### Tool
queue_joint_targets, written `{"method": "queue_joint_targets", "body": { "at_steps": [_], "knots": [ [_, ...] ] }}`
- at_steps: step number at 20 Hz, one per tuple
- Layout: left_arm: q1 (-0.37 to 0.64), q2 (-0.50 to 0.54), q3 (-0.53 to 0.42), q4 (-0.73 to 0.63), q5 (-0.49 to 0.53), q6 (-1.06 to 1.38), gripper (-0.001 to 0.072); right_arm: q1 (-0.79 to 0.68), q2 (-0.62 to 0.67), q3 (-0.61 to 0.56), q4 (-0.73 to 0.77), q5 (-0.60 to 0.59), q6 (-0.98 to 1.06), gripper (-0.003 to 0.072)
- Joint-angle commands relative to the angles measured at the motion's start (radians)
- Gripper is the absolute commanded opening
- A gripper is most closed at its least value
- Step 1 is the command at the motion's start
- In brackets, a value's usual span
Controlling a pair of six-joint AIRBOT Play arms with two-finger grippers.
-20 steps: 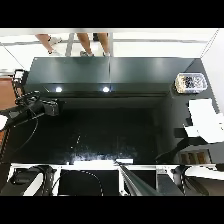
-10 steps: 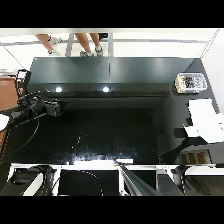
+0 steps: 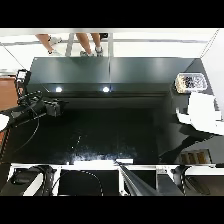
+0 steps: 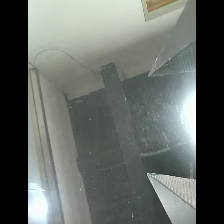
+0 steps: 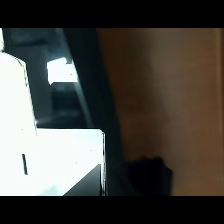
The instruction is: Fold the box and place the chain.
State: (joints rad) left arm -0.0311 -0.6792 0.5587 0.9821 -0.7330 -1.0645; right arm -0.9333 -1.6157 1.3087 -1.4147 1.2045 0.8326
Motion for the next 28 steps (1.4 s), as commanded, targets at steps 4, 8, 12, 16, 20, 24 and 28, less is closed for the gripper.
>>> {"method": "queue_joint_targets", "body": {
  "at_steps": [4,8,12,16,20,24,28],
  "knots": [
    [0.0,0.0,0.0,0.0,-0.001,0.002,0.0709,0.003,0.078,-0.012,0.395,0.148,-0.061,0.0003],
    [-0.001,-0.001,0.0,-0.069,-0.047,0.002,0.0701,0.04,0.185,-0.156,0.65,0.179,-0.117,0.0004],
    [-0.001,-0.002,0.0,-0.14,-0.086,0.002,0.0701,0.187,0.245,-0.338,0.792,0.239,-0.17,0.0003],
    [-0.018,-0.002,0.0,-0.169,-0.084,0.002,0.0701,0.358,0.289,-0.449,0.908,0.298,-0.18,0.0007],
    [-0.093,-0.034,0.0,-0.184,-0.079,0.002,0.0701,0.531,0.425,-0.624,0.974,0.161,-0.205,0.0008],
    [-0.211,-0.137,0.0,-0.226,-0.034,-0.001,0.0702,0.686,0.628,-0.859,1.14,-0.072,-0.289,0.0008],
    [-0.268,-0.326,0.005,-0.337,0.034,-0.181,0.0702,0.827,0.709,-0.993,1.177,-0.206,-0.296,0.0008]
  ]
}}
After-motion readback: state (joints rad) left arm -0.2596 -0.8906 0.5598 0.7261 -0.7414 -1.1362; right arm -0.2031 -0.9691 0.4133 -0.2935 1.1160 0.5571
